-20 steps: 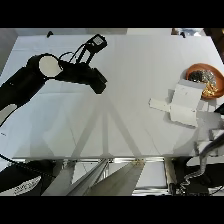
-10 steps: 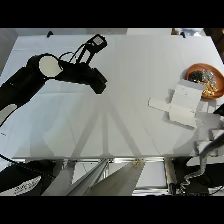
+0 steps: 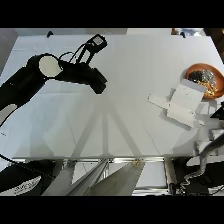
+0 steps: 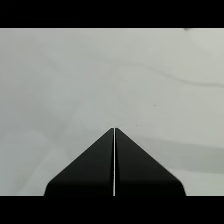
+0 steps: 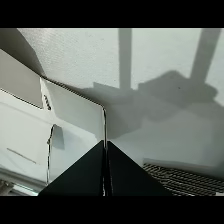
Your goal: Fold the box and place the chain.
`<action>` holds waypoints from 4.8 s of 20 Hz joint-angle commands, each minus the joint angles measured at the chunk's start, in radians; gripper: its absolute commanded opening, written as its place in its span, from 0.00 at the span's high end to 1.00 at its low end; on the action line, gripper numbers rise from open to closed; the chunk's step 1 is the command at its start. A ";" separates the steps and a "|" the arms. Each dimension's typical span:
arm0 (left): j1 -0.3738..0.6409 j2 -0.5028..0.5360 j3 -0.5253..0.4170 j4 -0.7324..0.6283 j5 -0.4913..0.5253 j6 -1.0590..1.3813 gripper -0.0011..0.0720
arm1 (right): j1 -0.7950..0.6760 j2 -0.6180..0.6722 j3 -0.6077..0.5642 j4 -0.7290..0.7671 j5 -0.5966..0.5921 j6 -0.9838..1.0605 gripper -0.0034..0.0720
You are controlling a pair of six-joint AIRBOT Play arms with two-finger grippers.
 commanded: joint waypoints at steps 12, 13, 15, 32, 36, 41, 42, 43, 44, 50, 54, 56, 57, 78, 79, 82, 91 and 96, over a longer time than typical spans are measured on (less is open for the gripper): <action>-0.001 0.000 0.000 0.000 0.000 0.000 0.97 | 0.299 0.017 0.000 0.185 -0.063 -0.134 0.95; -0.001 0.000 0.000 0.000 0.000 0.000 0.97 | 0.347 0.027 0.000 0.196 -0.098 -0.141 0.95; -0.001 0.000 0.000 0.000 0.000 0.000 0.97 | 0.447 0.061 0.000 0.246 -0.180 -0.167 0.95; -0.001 0.000 0.000 0.000 0.000 0.000 0.97 | 0.887 0.142 -0.048 0.471 -0.630 -0.219 0.95; -0.001 0.000 0.000 0.000 0.000 0.000 0.97 | 0.890 0.144 -0.155 0.472 -0.716 -0.211 0.95; -0.001 0.000 0.000 0.000 0.000 0.000 0.97 | 0.890 0.145 -0.200 0.472 -0.767 -0.210 0.95; -0.001 0.000 0.000 0.000 0.000 0.000 0.97 | 0.890 0.148 -0.200 0.472 -0.775 -0.210 0.95; -0.001 0.000 0.000 0.000 0.000 0.000 0.97 | 0.890 0.151 -0.200 0.472 -0.777 -0.211 0.95; -0.001 0.000 0.000 0.000 0.000 0.000 0.97 | 0.889 0.156 -0.200 0.472 -0.777 -0.211 0.95; -0.001 0.000 0.000 0.000 0.000 0.000 0.97 | 0.889 0.172 -0.200 0.471 -0.764 -0.217 0.94; -0.001 0.000 0.000 0.000 0.000 0.000 0.97 | 0.889 0.172 -0.200 0.472 -0.725 -0.217 0.94; -0.001 0.000 0.000 0.000 0.000 0.000 0.97 | 0.889 0.172 -0.200 0.472 -0.725 -0.217 0.94; -0.001 0.000 0.000 0.000 0.000 0.000 0.97 | 0.889 0.172 -0.200 0.472 -0.725 -0.217 0.94; 0.003 -0.018 0.000 -0.019 0.026 0.003 0.96 | 0.889 0.172 -0.200 0.472 -0.725 -0.217 0.94; 0.018 -0.024 0.000 -0.023 0.030 0.006 0.87 | 0.889 0.172 -0.200 0.471 -0.725 -0.217 0.94; 0.103 -0.050 0.002 -0.058 -0.021 0.007 0.60 | 0.889 0.172 -0.200 0.472 -0.725 -0.217 0.94; 0.341 -0.218 0.179 -0.201 -0.076 -0.183 0.60 | 0.889 0.172 -0.200 0.471 -0.725 -0.217 0.94; 0.333 -0.385 0.360 -0.247 -0.167 -0.094 0.60 | 0.889 0.172 -0.200 0.471 -0.725 -0.217 0.94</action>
